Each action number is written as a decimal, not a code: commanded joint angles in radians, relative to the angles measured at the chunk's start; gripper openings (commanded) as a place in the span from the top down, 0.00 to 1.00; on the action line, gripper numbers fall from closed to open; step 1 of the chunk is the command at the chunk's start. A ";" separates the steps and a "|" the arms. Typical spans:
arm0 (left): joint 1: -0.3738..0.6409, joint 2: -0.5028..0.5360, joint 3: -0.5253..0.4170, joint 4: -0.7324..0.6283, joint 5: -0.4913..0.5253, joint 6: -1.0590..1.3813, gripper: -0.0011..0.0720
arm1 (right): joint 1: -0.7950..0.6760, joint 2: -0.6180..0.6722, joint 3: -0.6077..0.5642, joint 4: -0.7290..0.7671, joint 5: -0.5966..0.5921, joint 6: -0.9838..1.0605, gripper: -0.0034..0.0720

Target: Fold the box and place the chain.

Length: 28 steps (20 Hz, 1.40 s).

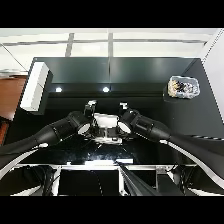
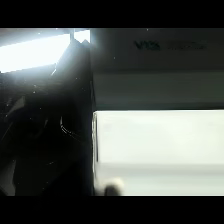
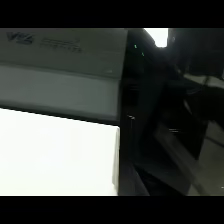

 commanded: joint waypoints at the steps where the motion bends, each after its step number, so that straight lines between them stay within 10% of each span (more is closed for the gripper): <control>1: 0.000 0.000 0.000 0.000 -0.004 -0.001 0.94 | 0.000 0.038 0.001 -0.017 0.061 -0.063 0.35; 9: -0.001 0.000 0.000 -0.004 -0.005 -0.001 0.94 | -0.134 0.349 0.003 0.007 0.075 -0.253 0.35; 14: -0.002 0.000 0.000 -0.005 -0.005 -0.001 0.94 | -0.327 0.501 0.003 -0.341 0.214 -0.267 0.35; 17: -0.002 0.000 0.000 -0.005 -0.005 -0.001 0.94 | -0.489 0.499 -0.015 -0.502 0.196 -0.312 0.35; 19: -0.002 0.000 0.000 -0.005 -0.005 -0.001 0.94 | -0.626 0.483 -0.022 -0.506 0.105 -0.351 0.00; 28: -0.002 0.000 0.000 -0.004 -0.005 -0.001 0.94 | -1.032 0.190 0.040 -0.397 -0.229 -0.372 0.00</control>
